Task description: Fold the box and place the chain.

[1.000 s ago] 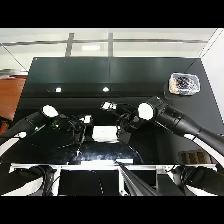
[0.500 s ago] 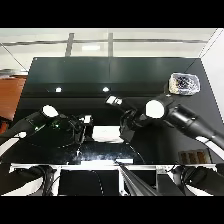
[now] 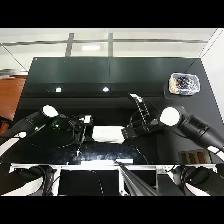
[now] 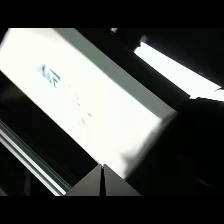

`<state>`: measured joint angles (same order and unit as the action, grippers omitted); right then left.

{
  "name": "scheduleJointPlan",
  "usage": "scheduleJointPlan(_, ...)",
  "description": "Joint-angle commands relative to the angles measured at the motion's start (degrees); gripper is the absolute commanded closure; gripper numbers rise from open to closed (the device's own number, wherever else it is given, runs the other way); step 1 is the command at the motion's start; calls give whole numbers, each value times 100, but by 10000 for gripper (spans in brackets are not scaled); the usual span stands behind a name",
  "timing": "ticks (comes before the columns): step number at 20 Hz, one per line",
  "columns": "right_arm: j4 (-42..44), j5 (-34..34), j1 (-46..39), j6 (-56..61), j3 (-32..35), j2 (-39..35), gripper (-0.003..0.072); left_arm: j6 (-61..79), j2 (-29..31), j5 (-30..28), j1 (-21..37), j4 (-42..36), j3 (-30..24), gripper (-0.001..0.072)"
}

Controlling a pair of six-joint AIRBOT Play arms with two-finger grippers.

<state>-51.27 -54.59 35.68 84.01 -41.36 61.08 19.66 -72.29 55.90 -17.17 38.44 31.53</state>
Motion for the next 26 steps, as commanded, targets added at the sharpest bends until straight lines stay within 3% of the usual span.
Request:
scheduleJointPlan(1, 1558, 1360, 15, 61, 763, -22, 664, 0, -2, 0, 2, 2, -2, 224)
scheduleJointPlan(15, 1709, 1751, 640, 85, 776, 590, 664, -2, -2, -4, 2, 2, -2, 224)
scheduleJointPlan(22, 1676, 1727, 634, -59, 774, 542, 664, -2, -2, -2, 2, 2, -2, 223)
scheduleJointPlan(26, 1672, 1641, 549, -70, 774, 35, 664, -2, -2, -2, 2, 2, -2, 223)
